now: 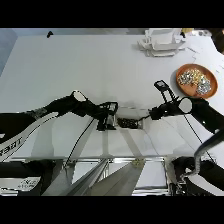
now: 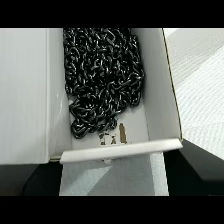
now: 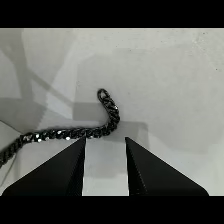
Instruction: Fold the box and place the chain.
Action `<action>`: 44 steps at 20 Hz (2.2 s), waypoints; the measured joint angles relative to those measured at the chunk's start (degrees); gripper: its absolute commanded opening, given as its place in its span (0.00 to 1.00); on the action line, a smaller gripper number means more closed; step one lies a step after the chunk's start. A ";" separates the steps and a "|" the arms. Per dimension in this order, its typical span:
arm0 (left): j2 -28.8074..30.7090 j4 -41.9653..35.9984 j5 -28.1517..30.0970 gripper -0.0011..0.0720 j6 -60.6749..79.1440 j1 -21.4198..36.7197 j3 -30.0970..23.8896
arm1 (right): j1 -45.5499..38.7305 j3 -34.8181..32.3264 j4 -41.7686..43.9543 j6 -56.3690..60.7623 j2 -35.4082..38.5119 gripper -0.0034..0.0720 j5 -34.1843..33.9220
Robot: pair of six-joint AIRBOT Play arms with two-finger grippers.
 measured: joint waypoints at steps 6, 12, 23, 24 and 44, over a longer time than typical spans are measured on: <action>0.02 0.00 0.00 0.13 0.02 0.00 0.00 | 0.90 -0.63 -1.09 0.66 -0.57 0.36 -2.10; 0.02 0.00 0.00 0.13 0.02 -0.02 0.00 | 1.20 -0.66 -1.01 1.70 -2.91 0.24 -2.82; 0.02 0.00 0.00 0.13 0.02 -0.02 0.00 | 1.77 -0.59 -1.14 3.06 7.43 0.07 2.71; 0.00 0.00 0.00 0.13 0.02 -0.02 0.00 | 1.77 -0.59 -0.94 3.23 10.08 0.07 4.28; 0.00 0.00 0.00 0.13 0.02 0.00 0.00 | 3.23 -0.57 39.98 -21.77 18.29 0.07 13.77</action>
